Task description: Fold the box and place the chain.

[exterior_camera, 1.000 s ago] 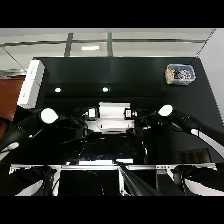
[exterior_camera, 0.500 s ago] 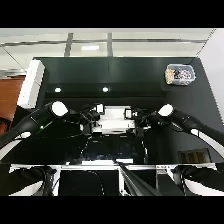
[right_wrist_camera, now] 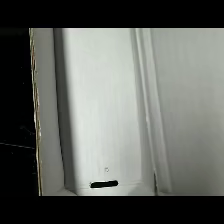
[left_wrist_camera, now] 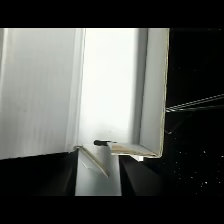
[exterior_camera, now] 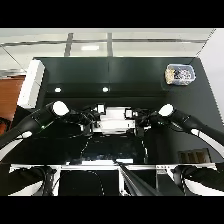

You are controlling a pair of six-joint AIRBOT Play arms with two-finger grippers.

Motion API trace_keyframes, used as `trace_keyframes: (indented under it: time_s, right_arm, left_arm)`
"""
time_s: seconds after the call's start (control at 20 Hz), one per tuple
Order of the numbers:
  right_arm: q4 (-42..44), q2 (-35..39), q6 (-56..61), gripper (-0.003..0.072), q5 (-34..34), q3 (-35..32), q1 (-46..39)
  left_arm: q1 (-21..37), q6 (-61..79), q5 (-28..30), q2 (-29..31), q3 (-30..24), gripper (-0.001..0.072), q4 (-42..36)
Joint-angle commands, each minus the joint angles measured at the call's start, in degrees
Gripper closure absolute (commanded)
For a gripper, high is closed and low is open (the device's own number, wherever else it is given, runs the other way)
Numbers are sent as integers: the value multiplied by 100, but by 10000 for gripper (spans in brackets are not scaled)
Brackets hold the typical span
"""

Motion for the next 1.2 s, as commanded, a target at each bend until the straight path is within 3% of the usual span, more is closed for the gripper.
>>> trace_keyframes:
  time_s: [0.0,0.35,0.5,0.55,0.7,1.1,1.15]
  right_arm:
    - [11,-4,2,560,-17,-2,7]
    - [11,-4,2,560,-17,-2,7]
    - [11,-4,2,560,-17,-2,7]
    - [9,-4,2,560,-17,-2,7]
    - [11,-4,2,560,-17,-2,7]
    - [11,-4,2,559,-15,-2,7]
    - [11,-4,2,560,-15,-2,7]
  left_arm:
    - [33,-9,68,-17,37,290,-33]
    - [146,-17,-219,-22,168,289,175]
    - [138,-15,-295,-44,166,458,22]
    - [138,-15,-238,-92,166,476,-131]
    - [138,-11,-232,-356,168,475,-765]
    - [138,-13,39,-391,166,477,-734]
    - [136,-13,35,-391,166,516,-671]
